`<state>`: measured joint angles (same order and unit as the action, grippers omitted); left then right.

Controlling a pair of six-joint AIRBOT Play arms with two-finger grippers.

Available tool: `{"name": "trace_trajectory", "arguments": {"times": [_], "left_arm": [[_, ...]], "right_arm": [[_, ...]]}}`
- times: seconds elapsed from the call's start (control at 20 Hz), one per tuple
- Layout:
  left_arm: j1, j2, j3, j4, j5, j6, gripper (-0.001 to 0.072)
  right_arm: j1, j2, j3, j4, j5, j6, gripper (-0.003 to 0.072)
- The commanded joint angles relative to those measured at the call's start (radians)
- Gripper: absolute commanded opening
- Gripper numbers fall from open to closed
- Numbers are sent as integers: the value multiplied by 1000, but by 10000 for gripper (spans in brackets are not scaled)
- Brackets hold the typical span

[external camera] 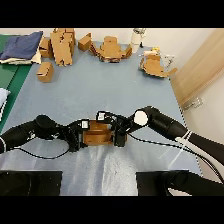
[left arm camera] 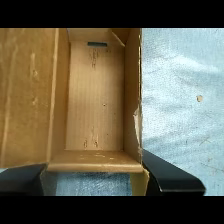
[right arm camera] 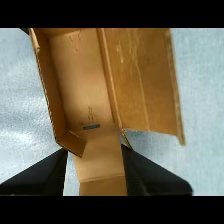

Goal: Fold the box.

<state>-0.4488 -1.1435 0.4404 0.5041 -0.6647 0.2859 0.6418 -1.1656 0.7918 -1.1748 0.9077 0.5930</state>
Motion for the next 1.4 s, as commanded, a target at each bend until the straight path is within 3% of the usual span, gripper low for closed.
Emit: {"name": "trace_trajectory", "arguments": {"times": [0.0, 0.1, 0.2, 0.25, 0.55, 0.8, 1.35], "left_arm": [[0, 0, -1, 1, 0, 1, 470], [0, 0, -1, 1, 0, 1, 470], [0, 0, -1, 1, 0, 1, 469], [0, 0, -1, 1, 0, 1, 470], [0, 0, -1, 1, 0, 1, 470], [0, 0, -1, 1, 0, 1, 469], [0, 0, -1, 1, 1, 1, 469]], "right_arm": [[2, -8, 1, 30, -2, -11, 450], [1, -7, 1, 13, 46, -10, 456], [0, -5, 1, -9, 99, 33, 535], [0, -4, 1, -25, 117, 58, 535], [-1, -7, 1, -40, 33, 62, 567], [-1, -19, 0, -93, 10, 159, 567], [2, -44, 0, -81, -54, 157, 567]]}}
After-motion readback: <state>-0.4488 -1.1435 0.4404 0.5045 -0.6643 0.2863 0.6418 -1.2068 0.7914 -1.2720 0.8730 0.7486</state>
